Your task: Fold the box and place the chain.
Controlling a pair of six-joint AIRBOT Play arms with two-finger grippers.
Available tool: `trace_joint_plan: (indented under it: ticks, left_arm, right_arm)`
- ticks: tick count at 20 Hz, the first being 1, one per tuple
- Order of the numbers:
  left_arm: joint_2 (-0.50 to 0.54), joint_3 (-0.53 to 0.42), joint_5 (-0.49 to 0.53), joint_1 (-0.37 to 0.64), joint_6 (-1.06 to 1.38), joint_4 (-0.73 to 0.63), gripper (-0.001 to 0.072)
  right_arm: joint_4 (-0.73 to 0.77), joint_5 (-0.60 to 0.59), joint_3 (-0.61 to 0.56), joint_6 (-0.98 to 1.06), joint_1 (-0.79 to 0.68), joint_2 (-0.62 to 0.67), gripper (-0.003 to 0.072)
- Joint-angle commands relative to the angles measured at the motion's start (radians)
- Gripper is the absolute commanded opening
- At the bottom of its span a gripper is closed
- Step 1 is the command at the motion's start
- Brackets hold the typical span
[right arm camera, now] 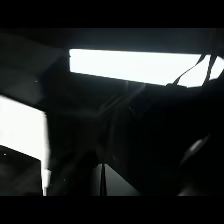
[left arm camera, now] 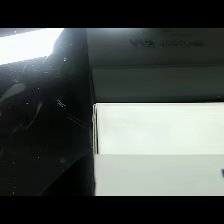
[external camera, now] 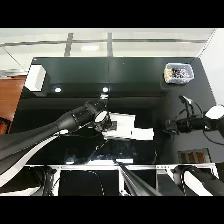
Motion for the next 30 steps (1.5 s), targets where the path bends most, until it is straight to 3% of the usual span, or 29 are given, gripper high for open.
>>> trace_joint_plan:
  ticks: [1,7,10,11,12,13,17,19,22,23,30]
  left_arm:
    - [0.000,0.001,0.005,0.000,0.000,0.000,0.0024]
    - [0.000,0.001,0.003,0.000,0.000,0.000,0.0024]
    - [0.000,0.001,0.003,0.000,0.000,0.000,0.0024]
    - [0.000,0.001,0.003,0.000,0.000,0.000,0.0024]
    - [0.000,0.001,0.003,0.000,0.000,0.000,0.0024]
    - [0.000,0.001,0.003,0.000,0.000,0.000,0.0024]
    - [0.000,0.001,0.003,0.000,0.000,0.000,0.0024]
    - [0.000,0.001,0.003,0.000,0.000,0.000,0.0024]
    - [0.000,0.001,0.003,0.000,0.000,0.000,0.0024]
    - [0.000,0.001,0.003,0.000,0.000,0.000,0.0024]
    - [0.000,0.001,0.003,0.000,0.000,0.000,0.0024]
  right_arm:
    - [0.148,-0.028,-0.135,0.091,-0.047,-0.025,0.0018]
    - [0.435,-0.255,-0.182,0.005,0.248,-0.104,0.0018]
    - [0.564,-0.221,-0.135,-0.135,0.284,-0.107,0.0020]
    - [0.548,-0.182,-0.097,-0.167,0.283,-0.107,0.0082]
    - [0.519,-0.143,-0.060,-0.182,0.283,-0.107,0.0399]
    - [0.492,-0.111,-0.025,-0.182,0.284,-0.107,0.0615]
    - [0.506,-0.069,0.028,-0.180,0.294,-0.107,0.0602]
    - [0.502,-0.073,0.029,-0.170,0.326,-0.107,0.0469]
    - [0.502,-0.090,0.029,-0.150,0.374,-0.107,0.0466]
    - [0.502,-0.097,0.029,-0.146,0.384,-0.107,0.0353]
    - [0.462,-0.134,0.029,-0.076,0.417,-0.107,0.0351]
